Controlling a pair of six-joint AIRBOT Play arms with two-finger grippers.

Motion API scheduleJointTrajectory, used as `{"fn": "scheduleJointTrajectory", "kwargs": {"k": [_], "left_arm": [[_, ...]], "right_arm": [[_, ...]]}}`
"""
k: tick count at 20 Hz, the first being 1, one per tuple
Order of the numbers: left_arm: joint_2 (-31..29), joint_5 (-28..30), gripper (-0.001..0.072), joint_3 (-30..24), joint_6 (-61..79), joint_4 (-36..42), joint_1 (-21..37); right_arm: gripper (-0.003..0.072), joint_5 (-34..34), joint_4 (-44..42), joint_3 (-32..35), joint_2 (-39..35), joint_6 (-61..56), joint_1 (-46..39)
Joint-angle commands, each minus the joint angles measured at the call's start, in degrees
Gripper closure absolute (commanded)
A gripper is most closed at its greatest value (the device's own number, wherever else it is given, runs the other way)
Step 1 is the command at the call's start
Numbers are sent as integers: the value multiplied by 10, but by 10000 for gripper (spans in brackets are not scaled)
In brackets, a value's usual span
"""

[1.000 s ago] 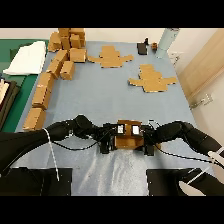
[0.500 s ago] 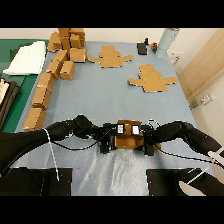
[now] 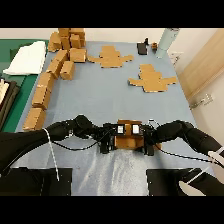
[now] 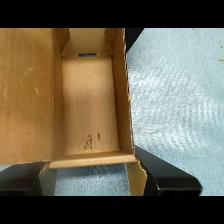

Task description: Fold the box.

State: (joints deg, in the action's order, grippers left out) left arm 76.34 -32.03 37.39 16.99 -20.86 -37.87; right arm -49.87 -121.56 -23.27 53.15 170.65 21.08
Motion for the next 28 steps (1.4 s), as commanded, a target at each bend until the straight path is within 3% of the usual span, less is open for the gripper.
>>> {"fn": "scheduleJointTrajectory", "kwargs": {"k": [1,4,9,13,18,24,28], "left_arm": [[0,0,236,0,0,0,0],[0,0,236,0,-1,0,0],[0,0,236,0,-1,0,0],[0,0,236,0,0,0,0],[0,0,236,0,0,0,0],[0,0,236,0,0,0,0],[0,0,236,0,0,0,0]], "right_arm": [[-33,-1,21,-1,-3,-44,0],[-34,-15,54,-1,-33,-95,0],[-31,-119,102,-1,-128,-136,0],[-23,-182,84,-1,-200,-302,0],[-23,-181,-67,-1,-240,-556,0],[-18,-157,-82,-1,-242,-764,0],[-16,-106,-84,-1,-242,-890,0]]}}
